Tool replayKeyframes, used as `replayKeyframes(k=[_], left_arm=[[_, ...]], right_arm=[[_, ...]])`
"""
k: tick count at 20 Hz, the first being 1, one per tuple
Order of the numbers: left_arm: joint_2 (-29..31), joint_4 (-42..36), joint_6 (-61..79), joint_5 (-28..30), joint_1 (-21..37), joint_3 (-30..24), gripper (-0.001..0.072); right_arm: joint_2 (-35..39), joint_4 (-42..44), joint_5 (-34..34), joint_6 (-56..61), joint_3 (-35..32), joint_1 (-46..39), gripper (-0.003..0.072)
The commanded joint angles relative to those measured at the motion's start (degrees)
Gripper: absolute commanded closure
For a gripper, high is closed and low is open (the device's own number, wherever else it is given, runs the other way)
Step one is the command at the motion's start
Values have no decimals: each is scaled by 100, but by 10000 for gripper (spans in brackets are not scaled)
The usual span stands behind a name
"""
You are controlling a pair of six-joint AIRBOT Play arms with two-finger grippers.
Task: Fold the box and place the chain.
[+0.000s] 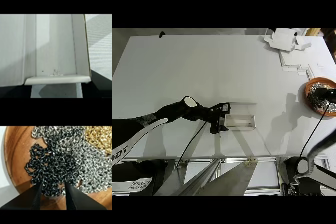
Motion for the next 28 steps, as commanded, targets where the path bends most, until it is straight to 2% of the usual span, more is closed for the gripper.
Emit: replayKeyframes(k=[1,9,11,14,22,25,28], left_arm=[[2,0,2,2,2,-2,337],[4,2,2,2,2,-2,337],[2,0,2,2,2,-2,337],[2,2,2,0,2,-2,337],[4,0,2,2,2,-2,337],[4,0,2,2,2,-2,337],[4,0,2,0,2,-2,337]], right_arm=[[-282,48,24,-2,4,-31,401],[-629,44,22,262,4,-31,408],[-710,44,22,302,4,-31,477],[-623,44,114,291,4,-31,668],[811,243,695,269,4,-11,669],[1679,990,1137,-282,4,197,668],[2715,1711,1856,-802,4,590,668]])
